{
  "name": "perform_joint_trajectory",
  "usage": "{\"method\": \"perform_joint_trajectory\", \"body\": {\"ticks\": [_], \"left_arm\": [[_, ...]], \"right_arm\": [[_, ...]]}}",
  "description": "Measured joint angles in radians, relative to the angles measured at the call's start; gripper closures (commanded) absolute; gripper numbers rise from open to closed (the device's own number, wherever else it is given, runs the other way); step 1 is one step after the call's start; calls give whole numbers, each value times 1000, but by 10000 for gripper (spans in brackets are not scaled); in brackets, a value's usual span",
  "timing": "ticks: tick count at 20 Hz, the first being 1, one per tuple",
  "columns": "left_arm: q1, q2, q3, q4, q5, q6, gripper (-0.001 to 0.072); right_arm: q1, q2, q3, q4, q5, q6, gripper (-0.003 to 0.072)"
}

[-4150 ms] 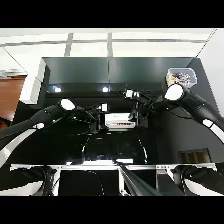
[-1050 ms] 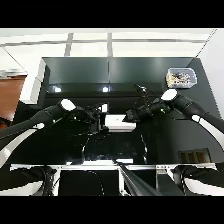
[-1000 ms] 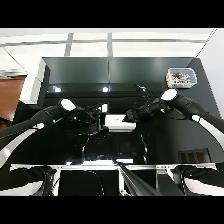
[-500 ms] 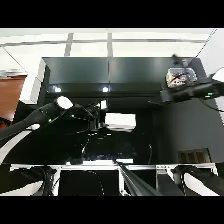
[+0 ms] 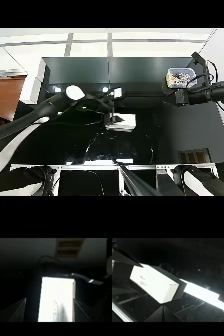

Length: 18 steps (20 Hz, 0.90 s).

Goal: Fold the box and place the chain.

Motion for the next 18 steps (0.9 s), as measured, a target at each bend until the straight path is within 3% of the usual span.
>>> {"method": "perform_joint_trajectory", "body": {"ticks": [7,18], "left_arm": [[-38,-173,213,220,-161,-327,-7],[-60,-201,268,362,-274,-411,-3]], "right_arm": [[-3,3,-8,-13,-18,-6,671],[-3,3,-8,-19,-37,-14,671]]}}
